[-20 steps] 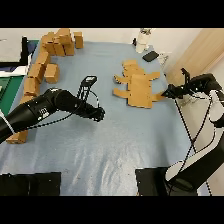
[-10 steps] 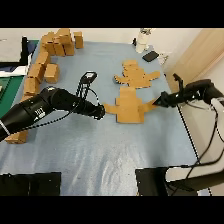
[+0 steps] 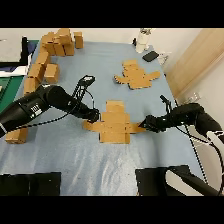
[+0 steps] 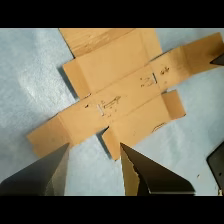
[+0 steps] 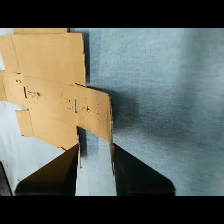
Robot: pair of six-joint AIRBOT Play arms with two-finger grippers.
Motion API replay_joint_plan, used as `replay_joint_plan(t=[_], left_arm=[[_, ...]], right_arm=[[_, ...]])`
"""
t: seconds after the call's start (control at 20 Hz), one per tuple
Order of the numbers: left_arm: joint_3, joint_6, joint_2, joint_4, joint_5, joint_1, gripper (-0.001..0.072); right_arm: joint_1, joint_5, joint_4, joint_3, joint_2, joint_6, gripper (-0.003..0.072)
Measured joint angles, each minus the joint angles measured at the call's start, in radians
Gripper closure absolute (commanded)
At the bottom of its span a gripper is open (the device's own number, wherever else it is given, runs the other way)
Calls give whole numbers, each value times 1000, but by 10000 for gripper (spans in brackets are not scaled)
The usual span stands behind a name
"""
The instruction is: Fold the box.
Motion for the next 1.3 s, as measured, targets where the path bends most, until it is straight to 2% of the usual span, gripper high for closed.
replay_joint_plan(t=[0.05, 0.1, 0.35, 0.4, 0.45, 0.5, 0.55, 0.8, 0.95, 1.0, 1.05, 1.3], left_arm=[[0, 2, 0, 0, -16, 7, 228], [0, 5, 0, -2, -32, 14, 228], [0, 41, 0, -50, -92, 49, 229], [0, 54, 0, -72, -102, 63, 229], [0, 67, 0, -97, -113, 81, 228], [0, 80, 0, -119, -125, 99, 228], [0, 94, 0, -143, -136, 120, 228], [0, 192, -5, -268, -220, 257, 227], [-1, 276, -23, -333, -271, 338, 218], [-2, 303, -32, -347, -285, 359, 60], [-3, 327, -43, -355, -298, 377, 10], [-3, 385, -119, -381, -300, 427, 10]], right_arm=[[4, 3, -4, -1, -11, 3, 368], [8, 3, -8, 4, -29, 3, 413], [53, -17, -9, 81, -177, -27, 433], [69, -20, -9, 99, -206, -35, 550], [86, -20, -8, 114, -229, -43, 602], [105, -20, -6, 130, -249, -53, 603], [124, -21, -3, 144, -263, -63, 686], [219, -34, 36, 183, -291, -134, 685], [275, -45, 113, 176, -269, -220, 685], [294, -46, 139, 169, -254, -251, 685], [310, -47, 160, 163, -240, -276, 685], [373, -40, 208, 124, -190, -338, 685]])
